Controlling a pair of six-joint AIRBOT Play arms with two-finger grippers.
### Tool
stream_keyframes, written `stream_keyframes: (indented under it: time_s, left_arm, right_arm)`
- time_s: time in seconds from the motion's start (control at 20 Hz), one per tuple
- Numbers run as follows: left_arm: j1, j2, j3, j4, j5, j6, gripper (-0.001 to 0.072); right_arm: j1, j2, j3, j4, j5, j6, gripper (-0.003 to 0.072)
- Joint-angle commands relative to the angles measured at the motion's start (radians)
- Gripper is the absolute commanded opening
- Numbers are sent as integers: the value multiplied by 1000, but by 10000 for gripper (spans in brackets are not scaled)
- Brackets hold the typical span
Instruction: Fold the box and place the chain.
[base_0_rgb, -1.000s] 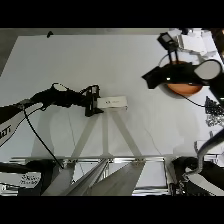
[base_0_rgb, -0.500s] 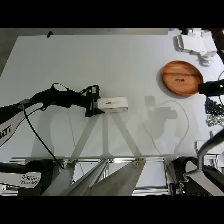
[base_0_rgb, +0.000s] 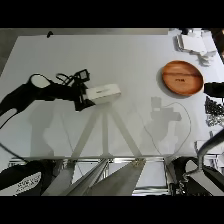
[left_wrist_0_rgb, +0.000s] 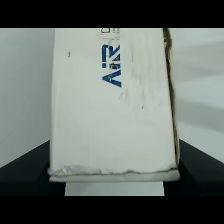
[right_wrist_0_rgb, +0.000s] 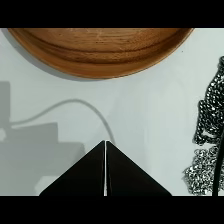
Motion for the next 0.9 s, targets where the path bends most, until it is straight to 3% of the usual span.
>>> stream_keyframes:
  time_s: [0.0,0.15,0.25,0.4,0.55,0.75,0.85]
  left_arm:
    - [59,190,1,526,-84,-490,11]
    - [131,296,1,908,-116,-734,8]
    - [212,363,1,962,-33,-816,8]
    - [375,455,-5,824,208,-1050,7]
    - [517,505,-145,575,407,-1185,7]
    - [521,487,-412,581,513,-1101,7]
    - [522,443,-501,581,578,-1022,7]
  right_arm:
    - [-3,1,0,38,-20,2,9]
    - [-3,1,0,47,-36,2,10]
    - [-3,1,0,47,-37,2,10]
    - [-3,1,0,46,-69,2,10]
    - [-3,1,0,46,-88,2,10]
    - [-3,1,0,46,-88,2,10]
    - [-3,1,0,46,-88,2,10]
